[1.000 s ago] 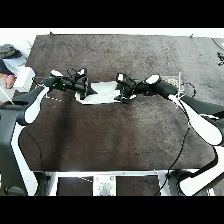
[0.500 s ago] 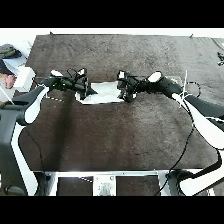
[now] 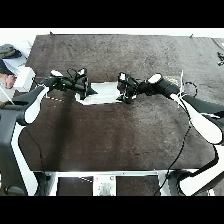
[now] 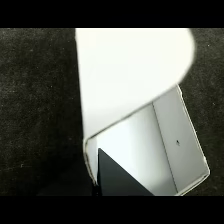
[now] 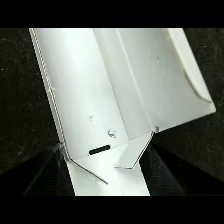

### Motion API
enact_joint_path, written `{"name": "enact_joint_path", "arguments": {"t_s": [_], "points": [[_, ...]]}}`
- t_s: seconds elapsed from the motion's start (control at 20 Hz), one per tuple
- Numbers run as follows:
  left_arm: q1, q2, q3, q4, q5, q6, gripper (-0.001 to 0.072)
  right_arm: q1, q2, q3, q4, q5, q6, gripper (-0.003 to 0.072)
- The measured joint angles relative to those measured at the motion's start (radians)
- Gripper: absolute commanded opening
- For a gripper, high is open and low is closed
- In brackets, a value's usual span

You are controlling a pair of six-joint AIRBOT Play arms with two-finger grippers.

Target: Fold the box and place the chain.

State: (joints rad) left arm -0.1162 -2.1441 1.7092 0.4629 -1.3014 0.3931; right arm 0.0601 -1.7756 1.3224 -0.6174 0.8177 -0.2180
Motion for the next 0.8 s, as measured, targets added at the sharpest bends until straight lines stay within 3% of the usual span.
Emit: {"name": "enact_joint_path", "arguments": {"t_s": [0.4,0.8], "points": [[0.0,0.0,0.0,-0.002,-0.001,0.0,0.0012,-0.018,-0.042,0.017,0.123,0.082,-0.12,0.0597],[0.001,0.0,0.0,0.0,0.0,0.0,0.0012,-0.023,-0.169,0.161,0.13,0.215,-0.111,0.0597]]}}
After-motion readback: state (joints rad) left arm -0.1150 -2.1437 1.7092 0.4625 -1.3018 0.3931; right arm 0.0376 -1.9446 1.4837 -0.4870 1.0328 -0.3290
